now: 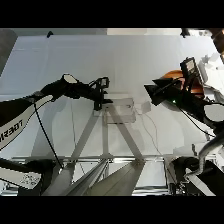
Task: Fold the box and place the chain.
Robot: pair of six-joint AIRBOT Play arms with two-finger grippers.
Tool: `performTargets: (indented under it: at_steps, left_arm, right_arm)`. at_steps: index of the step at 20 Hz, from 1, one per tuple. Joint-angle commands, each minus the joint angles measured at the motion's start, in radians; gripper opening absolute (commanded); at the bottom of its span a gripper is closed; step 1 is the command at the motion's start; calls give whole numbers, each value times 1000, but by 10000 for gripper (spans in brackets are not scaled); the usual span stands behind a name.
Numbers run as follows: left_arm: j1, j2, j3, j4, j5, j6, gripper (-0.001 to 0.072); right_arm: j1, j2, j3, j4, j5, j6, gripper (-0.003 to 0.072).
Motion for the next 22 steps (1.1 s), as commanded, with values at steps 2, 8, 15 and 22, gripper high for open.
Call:
performTargets:
  at_steps: [2,8,15,22]
  left_arm:
    - [1,29,0,8,5,132,8]
    - [1,36,1,2,22,166,8]
    - [0,25,1,3,-19,97,8]
    - [1,11,1,6,-20,58,9]
  right_arm:
    - [-1,1,1,0,-31,-3,461]
    - [-1,1,1,0,-31,-3,461]
    - [-1,1,1,0,-31,-3,461]
    - [-1,1,1,0,-30,-3,460]
